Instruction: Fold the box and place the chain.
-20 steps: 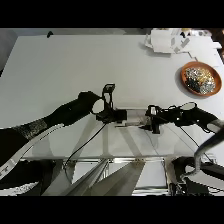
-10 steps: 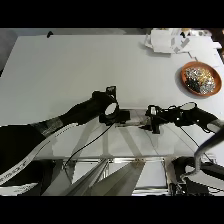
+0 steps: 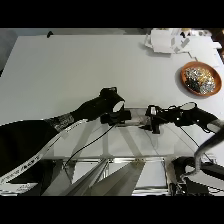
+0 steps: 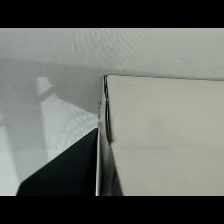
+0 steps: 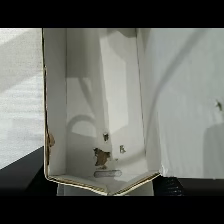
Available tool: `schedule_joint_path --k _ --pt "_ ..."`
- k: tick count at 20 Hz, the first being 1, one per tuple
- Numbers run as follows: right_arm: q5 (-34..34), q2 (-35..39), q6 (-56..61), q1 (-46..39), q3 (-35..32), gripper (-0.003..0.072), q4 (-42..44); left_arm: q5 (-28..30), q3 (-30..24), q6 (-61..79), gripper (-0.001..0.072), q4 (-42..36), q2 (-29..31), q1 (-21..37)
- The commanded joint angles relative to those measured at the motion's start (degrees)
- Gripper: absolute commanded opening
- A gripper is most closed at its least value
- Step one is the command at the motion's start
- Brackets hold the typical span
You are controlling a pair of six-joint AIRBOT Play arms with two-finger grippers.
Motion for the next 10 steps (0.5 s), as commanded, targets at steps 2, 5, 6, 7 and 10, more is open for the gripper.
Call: schedule_joint_path --k 2,5,6,7,10 --pt "0.02 0.02 0.02 0.04 0.04 0.0464 0.0 -1.4 0.24 -1.46 0.0059 0.04 -1.49 -0.79" --pt "0.02 0.02 0.02 0.04 0.04 0.0464 0.0 -1.38 0.39 -1.51 0.001 0.37 -1.57 -1.29" --pt "0.0 0.02 0.02 0.04 0.04 0.0464 0.0 -1.38 0.63 -1.51 0.001 0.39 -1.57 -1.29" --pt "0.02 0.0 0.02 0.04 0.04 0.0464 0.0 -1.38 0.94 -1.51 0.001 0.42 -1.55 -1.29" --pt "0.0 0.02 0.02 0.04 0.04 0.0464 0.0 -1.77 2.32 -0.37 0.0137 1.33 -1.55 -1.29"
